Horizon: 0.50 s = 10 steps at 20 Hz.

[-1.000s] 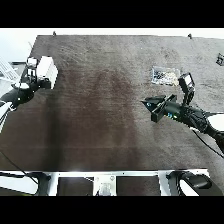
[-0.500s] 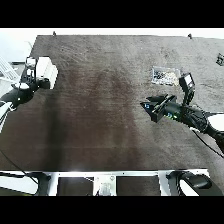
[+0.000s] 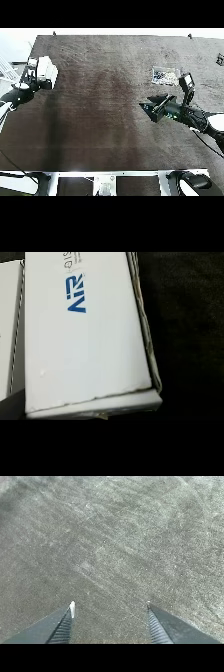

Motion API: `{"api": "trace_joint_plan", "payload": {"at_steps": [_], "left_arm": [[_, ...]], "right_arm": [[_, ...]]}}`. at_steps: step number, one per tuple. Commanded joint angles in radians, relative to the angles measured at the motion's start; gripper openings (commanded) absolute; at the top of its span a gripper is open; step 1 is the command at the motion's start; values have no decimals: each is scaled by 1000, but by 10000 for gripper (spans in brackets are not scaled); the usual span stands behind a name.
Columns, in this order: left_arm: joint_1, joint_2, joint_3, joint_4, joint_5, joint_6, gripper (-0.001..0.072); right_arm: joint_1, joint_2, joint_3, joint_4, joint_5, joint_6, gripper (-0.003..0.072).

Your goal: Fold the box and place the chain.

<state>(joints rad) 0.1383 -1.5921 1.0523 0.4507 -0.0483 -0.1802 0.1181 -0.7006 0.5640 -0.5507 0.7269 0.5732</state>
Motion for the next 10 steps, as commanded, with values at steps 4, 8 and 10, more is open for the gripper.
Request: {"api": "trace_joint_plan", "payload": {"at_steps": [4,8,10], "left_arm": [[11,3,0,21,-7,5,720],[70,22,0,19,-146,-5,720],[74,22,0,25,-199,-1,720]], "right_arm": [[1,-1,0,-1,8,0,589],[1,-1,0,0,19,0,618],[1,-1,0,0,18,0,618]]}}
